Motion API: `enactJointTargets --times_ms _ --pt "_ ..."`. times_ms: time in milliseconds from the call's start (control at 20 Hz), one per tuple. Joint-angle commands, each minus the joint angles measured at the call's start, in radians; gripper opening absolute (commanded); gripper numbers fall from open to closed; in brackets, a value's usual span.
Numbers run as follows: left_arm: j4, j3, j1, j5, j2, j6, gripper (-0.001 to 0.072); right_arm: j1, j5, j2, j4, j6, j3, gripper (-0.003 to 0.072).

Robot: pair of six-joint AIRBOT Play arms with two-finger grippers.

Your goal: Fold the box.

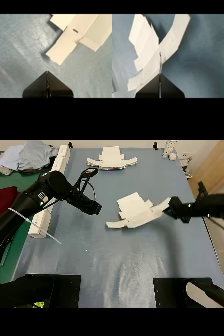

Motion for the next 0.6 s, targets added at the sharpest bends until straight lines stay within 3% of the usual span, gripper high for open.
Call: enactJointTargets --times_ms 0,200,250,300,350,550 --pt "0.000 0.001 0.001 0.000 0.000 0.000 0.0015 0.057 0.072 0.260 -0.006 0.101 -0.281 -0.0003" --pt "0.000 0.001 0.001 0.000 0.000 0.000 0.0015 0.058 0.026 0.306 -0.009 0.106 -0.344 0.0000" --pt "0.000 0.001 0.001 0.000 0.000 0.000 0.0015 0.058 0.012 0.306 -0.010 0.105 -0.344 0.0041" --pt "0.000 0.001 0.001 0.000 0.000 0.000 0.0015 0.058 0.006 0.306 -0.012 0.103 -0.341 0.0333" --pt "0.000 0.001 0.001 0.000 0.000 0.000 0.0015 0.058 -0.005 0.306 -0.040 0.103 -0.330 0.0520" --pt "0.000 0.001 0.001 0.000 -0.001 0.000 0.0015 -0.029 -0.195 0.196 -0.307 0.107 -0.124 0.0517"
